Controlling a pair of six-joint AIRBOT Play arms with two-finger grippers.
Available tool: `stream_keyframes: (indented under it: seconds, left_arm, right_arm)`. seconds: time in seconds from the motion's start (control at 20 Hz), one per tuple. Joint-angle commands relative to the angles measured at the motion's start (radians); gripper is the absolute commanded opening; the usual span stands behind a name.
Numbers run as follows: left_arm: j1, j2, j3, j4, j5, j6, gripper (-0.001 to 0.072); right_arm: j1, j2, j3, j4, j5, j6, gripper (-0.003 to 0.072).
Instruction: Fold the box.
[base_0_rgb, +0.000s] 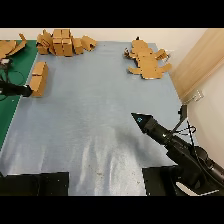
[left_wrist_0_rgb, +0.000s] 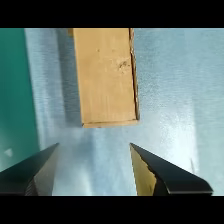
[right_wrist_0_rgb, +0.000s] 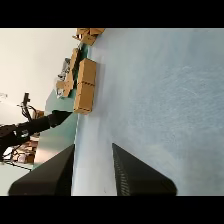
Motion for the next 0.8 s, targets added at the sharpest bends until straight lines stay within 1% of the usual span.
stream_keyframes:
  seconds: [0.0, 0.05, 0.1, 0.15, 0.2, 0.25, 0.35, 0.45, 0.6, 0.75]
  left_arm:
    - [0.003, 0.142, 0.001, 0.056, -0.100, -0.035, 0.0706]
    - [-0.013, 0.183, 0.001, 0.055, -0.137, -0.042, 0.0447]
    - [-0.036, 0.220, 0.001, 0.055, -0.186, -0.048, 0.0072]
    - [-0.062, 0.248, 0.001, 0.054, -0.223, -0.050, 0.0010]
    - [-0.095, 0.270, 0.001, 0.052, -0.258, -0.070, 0.0009]
    - [-0.140, 0.288, 0.001, 0.052, -0.297, -0.116, 0.0009]
    - [-0.245, 0.306, 0.001, 0.056, -0.370, -0.231, 0.0008]
    - [-0.375, 0.305, 0.000, 0.060, -0.450, -0.321, 0.0007]
    - [-0.574, 0.296, -0.008, 0.064, -0.455, -0.429, 0.0007]
    - [-0.705, 0.259, -0.009, 0.076, -0.451, -0.506, 0.0007]
  right_arm:
    - [0.000, -0.001, 0.002, -0.019, -0.050, 0.000, 0.0361]
    - [0.000, -0.001, 0.005, -0.042, -0.074, 0.000, 0.0277]
    - [-0.001, -0.010, 0.018, -0.072, -0.119, 0.000, 0.0190]
    - [-0.001, -0.026, 0.036, -0.101, -0.167, 0.000, 0.0098]
    - [-0.001, -0.052, 0.066, -0.145, -0.219, 0.000, 0.0016]
    - [-0.001, -0.084, 0.102, -0.193, -0.266, 0.000, 0.0009]
    - [-0.001, -0.180, 0.210, -0.312, -0.388, 0.000, 0.0008]
    - [-0.001, -0.321, 0.356, -0.405, -0.564, -0.006, 0.0007]
    - [-0.001, -0.586, 0.623, -0.403, -0.798, -0.203, 0.0007]
    - [0.000, -0.843, 0.865, -0.361, -0.960, -0.351, 0.0007]
